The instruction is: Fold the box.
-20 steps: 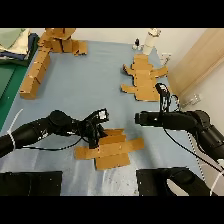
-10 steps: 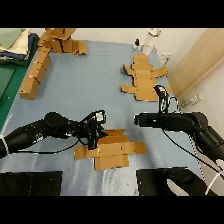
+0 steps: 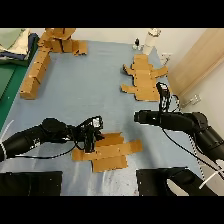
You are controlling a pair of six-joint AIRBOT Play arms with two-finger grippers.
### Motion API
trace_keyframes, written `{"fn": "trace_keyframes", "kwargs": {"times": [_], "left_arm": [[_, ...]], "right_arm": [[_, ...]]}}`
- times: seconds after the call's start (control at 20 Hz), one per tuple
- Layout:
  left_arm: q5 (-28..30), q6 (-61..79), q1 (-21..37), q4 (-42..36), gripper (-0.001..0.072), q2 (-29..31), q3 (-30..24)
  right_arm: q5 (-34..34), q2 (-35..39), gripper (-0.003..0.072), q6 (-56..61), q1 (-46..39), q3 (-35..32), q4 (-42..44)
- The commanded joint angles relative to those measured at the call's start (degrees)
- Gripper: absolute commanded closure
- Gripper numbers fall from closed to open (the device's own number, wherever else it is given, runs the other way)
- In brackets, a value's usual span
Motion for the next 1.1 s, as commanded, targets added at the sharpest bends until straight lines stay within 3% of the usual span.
{"fn": "trace_keyframes", "kwargs": {"times": [0.0, 0.25, 0.55, 1.05], "left_arm": [[0.2, 0.6, 0.0, -0.3, 0.0699, -0.6, -0.5], [-1.2, 2.3, 0.0, -0.8, 0.0699, -0.4, -0.1], [0.5, 16.9, 0.0, -7.8, 0.0699, 1.4, 1.4], [2.1, 17.0, 0.0, -9.0, 0.0699, -1.7, 0.6]], "right_arm": [[0.9, 0.0, 0.0683, -0.7, 0.0, 0.0, 0.0], [0.9, 0.0, 0.0683, -1.0, 0.0, 0.0, 0.0], [1.4, 0.0, 0.0683, -1.0, 0.0, 0.0, 0.0], [3.1, 0.0, 0.0683, -1.0, 0.2, 0.0, 0.2]]}}
